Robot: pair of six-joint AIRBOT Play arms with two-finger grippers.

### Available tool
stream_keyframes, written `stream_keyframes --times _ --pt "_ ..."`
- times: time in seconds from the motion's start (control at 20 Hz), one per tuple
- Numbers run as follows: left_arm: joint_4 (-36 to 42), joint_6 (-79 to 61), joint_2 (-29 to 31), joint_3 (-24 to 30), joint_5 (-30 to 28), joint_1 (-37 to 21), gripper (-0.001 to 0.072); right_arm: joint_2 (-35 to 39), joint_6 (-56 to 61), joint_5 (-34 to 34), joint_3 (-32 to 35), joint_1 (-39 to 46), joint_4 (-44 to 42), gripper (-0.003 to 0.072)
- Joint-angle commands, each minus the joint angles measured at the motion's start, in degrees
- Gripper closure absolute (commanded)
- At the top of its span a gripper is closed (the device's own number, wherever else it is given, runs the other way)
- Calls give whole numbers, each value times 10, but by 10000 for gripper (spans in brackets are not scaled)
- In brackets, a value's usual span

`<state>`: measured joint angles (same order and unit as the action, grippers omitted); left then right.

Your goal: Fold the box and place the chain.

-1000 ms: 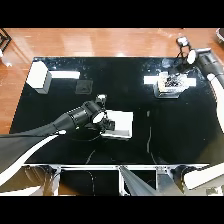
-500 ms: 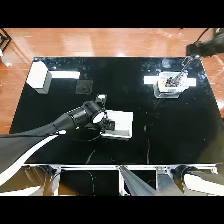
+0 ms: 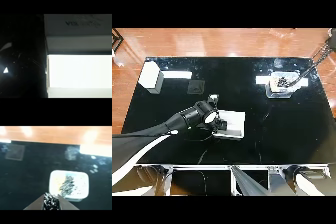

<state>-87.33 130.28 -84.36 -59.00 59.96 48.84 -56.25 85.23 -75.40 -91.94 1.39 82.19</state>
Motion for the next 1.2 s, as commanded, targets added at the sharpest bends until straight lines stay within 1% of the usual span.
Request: stream_keyframes --times 0.0,0.2,0.35,0.65,0.75,0.9,1.15 --pt "0 0 0 0 -3 0 686 66 0 -65 1 0 -58 672" --pt "0 0 0 0 -9 0 686 138 12 -93 44 0 -72 672" --pt "0 0 0 0 -10 0 686 172 16 -96 75 -5 -82 672" --pt "0 0 0 0 -10 0 686 179 7 -105 114 -5 -226 671" --pt "0 0 0 0 -10 0 686 180 7 -106 114 -5 -249 671" --pt "-1 0 0 0 -10 0 686 180 4 -114 122 -5 -260 671" --pt "0 0 0 0 -10 0 686 180 -24 -95 182 -6 -354 671"
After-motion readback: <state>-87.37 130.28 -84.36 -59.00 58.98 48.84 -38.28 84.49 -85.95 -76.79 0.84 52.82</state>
